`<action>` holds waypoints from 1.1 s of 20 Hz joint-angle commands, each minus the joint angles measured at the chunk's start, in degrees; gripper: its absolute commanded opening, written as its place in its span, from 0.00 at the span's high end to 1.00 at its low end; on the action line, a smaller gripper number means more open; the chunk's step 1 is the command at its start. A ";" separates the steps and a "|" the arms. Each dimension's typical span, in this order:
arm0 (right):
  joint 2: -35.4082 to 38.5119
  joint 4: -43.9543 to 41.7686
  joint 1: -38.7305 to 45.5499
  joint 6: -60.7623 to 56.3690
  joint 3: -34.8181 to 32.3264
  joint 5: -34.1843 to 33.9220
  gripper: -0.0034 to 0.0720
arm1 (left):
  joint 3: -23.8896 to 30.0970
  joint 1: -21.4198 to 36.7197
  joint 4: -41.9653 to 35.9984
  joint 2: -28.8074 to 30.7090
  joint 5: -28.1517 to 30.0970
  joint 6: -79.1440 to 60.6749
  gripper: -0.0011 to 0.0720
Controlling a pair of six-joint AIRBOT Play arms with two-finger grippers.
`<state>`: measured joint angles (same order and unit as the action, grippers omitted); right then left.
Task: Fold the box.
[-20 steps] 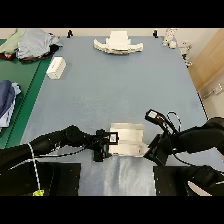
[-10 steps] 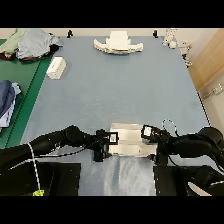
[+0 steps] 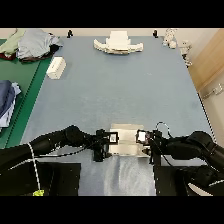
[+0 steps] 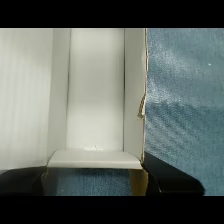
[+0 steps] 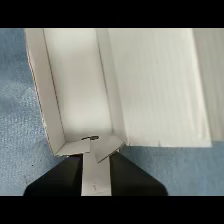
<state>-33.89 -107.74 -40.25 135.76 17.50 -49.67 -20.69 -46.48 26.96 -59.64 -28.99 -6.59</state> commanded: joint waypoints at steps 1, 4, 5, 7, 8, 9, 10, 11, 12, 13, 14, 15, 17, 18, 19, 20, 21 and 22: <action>-0.50 -0.28 -0.22 0.87 -0.13 1.68 0.68 | -0.02 0.04 0.00 -0.04 0.00 -0.02 0.42; -0.59 -1.86 -0.22 1.90 -0.13 2.69 0.74 | -0.02 0.04 0.00 -0.04 0.00 -0.04 0.42; -0.70 -3.41 -0.22 2.51 -0.13 2.71 0.74 | -0.02 0.04 0.00 -0.04 0.00 -0.04 0.42; -0.81 -5.62 -0.22 3.45 -0.13 2.73 0.74 | -0.02 0.04 0.00 -0.04 0.00 -0.02 0.42; -0.81 -6.10 -0.22 3.91 -0.13 2.71 0.75 | -0.02 0.04 0.00 -0.04 0.00 -0.02 0.42; -0.81 -6.16 -0.22 4.33 -0.13 2.73 0.76 | -0.02 0.04 0.00 -0.04 0.00 -0.02 0.42; -0.81 -6.38 -0.22 4.44 -0.13 2.73 0.77 | -0.02 0.04 0.00 -0.04 0.00 -0.02 0.42; -0.81 -6.67 -0.22 4.48 -0.13 2.75 0.77 | -0.02 0.04 0.00 -0.04 0.00 -0.04 0.42; -0.81 -7.15 -0.22 4.94 -0.13 2.89 0.77 | -0.02 0.04 0.00 -0.04 0.00 -0.02 0.42; -0.90 -7.52 -0.22 5.38 -0.13 3.17 0.77 | -0.02 0.04 0.00 -0.04 0.00 -0.04 0.42; -1.25 -7.85 -0.22 5.46 -0.13 3.50 0.68 | -0.02 0.04 0.00 -0.04 0.00 -0.02 0.42; -1.95 -8.50 -0.22 5.90 -0.13 4.00 0.37 | -0.02 0.04 0.00 -0.04 0.00 -0.02 0.42; -3.43 -9.68 -0.22 7.17 -0.13 5.20 0.01 | -0.02 0.04 0.00 -0.04 0.00 -0.04 0.42; -3.82 -9.70 -0.22 7.21 -0.13 5.46 0.01 | -0.02 0.04 0.00 -0.04 0.00 -0.02 0.42; -3.93 -9.66 -0.22 7.21 -0.13 5.44 0.01 | -0.02 0.04 0.00 -0.04 0.00 -0.02 0.42; -3.89 -9.46 -0.22 7.21 -0.09 5.16 0.01 | -0.02 0.04 0.00 -0.04 0.00 -0.02 0.42; -3.89 -9.05 -0.20 7.13 -0.07 4.76 0.02 | -0.02 0.04 0.00 -0.04 0.00 -0.02 0.42; -3.80 -8.61 -0.20 6.10 0.02 3.63 0.12 | -0.02 0.04 0.00 -0.04 0.00 -0.02 0.42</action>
<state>-37.32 -116.73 -40.40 142.54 17.45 -44.95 -20.69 -46.48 26.96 -59.64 -29.02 -6.63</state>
